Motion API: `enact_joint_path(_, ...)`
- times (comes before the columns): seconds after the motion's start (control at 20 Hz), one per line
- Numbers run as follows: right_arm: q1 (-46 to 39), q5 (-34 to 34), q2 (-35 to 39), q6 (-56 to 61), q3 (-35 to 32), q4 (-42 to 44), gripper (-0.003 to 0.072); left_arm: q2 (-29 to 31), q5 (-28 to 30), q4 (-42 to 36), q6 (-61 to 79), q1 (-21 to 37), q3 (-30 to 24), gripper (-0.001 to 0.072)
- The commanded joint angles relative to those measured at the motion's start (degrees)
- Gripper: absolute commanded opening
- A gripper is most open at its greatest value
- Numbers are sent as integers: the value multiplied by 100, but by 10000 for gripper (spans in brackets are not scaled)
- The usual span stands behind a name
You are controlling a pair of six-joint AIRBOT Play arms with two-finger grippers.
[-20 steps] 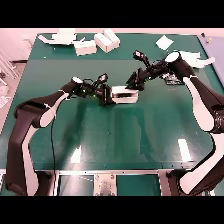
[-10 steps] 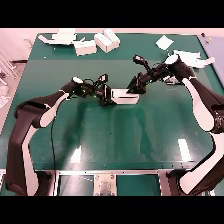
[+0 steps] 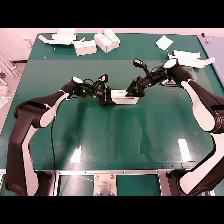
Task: Fold the box and place the chain.
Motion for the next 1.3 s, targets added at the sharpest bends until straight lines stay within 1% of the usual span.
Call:
enact_joint_path(0.0, -15, 57, -2, -179, -308, 131, 348, 4, 35, -24, -44, 4, 4, 346)
enact_joint_path(0.15, -96, 55, -2, -422, -452, 527, 344, 4, 33, -24, -46, 4, 4, 346)
enact_joint_path(0.2, -120, 57, -2, -492, -455, 649, 320, 4, 35, -24, -44, 4, 4, 345)
enact_joint_path(0.3, -151, 55, -2, -522, -468, 785, 223, 4, 35, -24, -46, 4, 4, 345)
enact_joint_path(0.35, -151, 55, -2, -531, -474, 785, 143, 4, 35, -24, -44, 4, 4, 345)
enact_joint_path(0.45, -151, 55, 0, -669, -472, 876, 8, 4, 35, -24, -44, 4, 4, 345)
enact_joint_path(0.6, -188, 52, 37, -728, -472, 1270, 7, 4, 35, -24, -46, 4, 4, 346)
enact_joint_path(0.95, -192, -74, 367, -750, -505, 1261, 6, 4, 37, -24, -44, 4, 4, 345)
enact_joint_path(1.05, -192, -92, 372, -750, -623, 1257, 6, 4, 37, -24, -44, 4, 4, 345)
enact_joint_path(1.25, -192, -448, 372, -756, -1043, 1257, 6, 4, 37, -24, -44, 4, 4, 346)
